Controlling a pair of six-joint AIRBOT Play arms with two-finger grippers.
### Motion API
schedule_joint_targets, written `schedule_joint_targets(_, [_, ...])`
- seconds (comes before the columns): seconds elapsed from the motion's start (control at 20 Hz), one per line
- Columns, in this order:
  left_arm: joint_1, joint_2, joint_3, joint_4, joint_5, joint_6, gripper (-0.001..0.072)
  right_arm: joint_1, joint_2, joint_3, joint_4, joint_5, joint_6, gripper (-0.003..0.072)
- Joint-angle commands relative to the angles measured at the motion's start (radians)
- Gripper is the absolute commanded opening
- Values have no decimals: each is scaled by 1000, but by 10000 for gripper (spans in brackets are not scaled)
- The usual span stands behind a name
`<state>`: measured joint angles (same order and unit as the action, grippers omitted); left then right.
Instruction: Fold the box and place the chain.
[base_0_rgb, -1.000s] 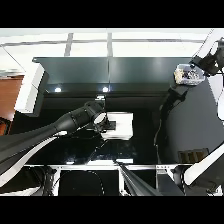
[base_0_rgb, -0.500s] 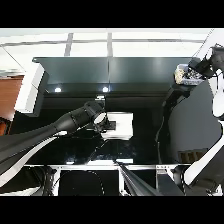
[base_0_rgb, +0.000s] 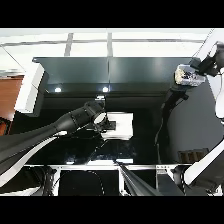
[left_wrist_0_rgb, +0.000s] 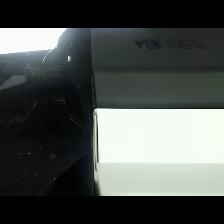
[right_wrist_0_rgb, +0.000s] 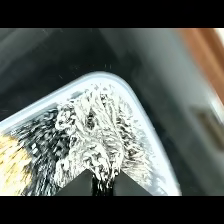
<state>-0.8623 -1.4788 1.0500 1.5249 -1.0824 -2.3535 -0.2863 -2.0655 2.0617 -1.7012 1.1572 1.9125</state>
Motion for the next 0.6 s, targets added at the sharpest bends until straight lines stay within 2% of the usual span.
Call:
schedule_joint_targets(0.0, [0, -1, 0, 0, 0, 1, 26, 3, 131, 1, 0, 48, -143, 11])
schedule_joint_targets(0.15, [0, -1, 0, 0, 1, 1, 26, 16, 287, -8, 24, 154, -286, 11])
schedule_joint_targets(0.25, [0, -1, 0, 0, 1, 1, 26, 7, 417, -66, 168, 152, -341, 10])
schedule_joint_targets(0.55, [0, -1, 0, 0, 0, 1, 26, 22, 783, -233, 455, 193, -417, 8])
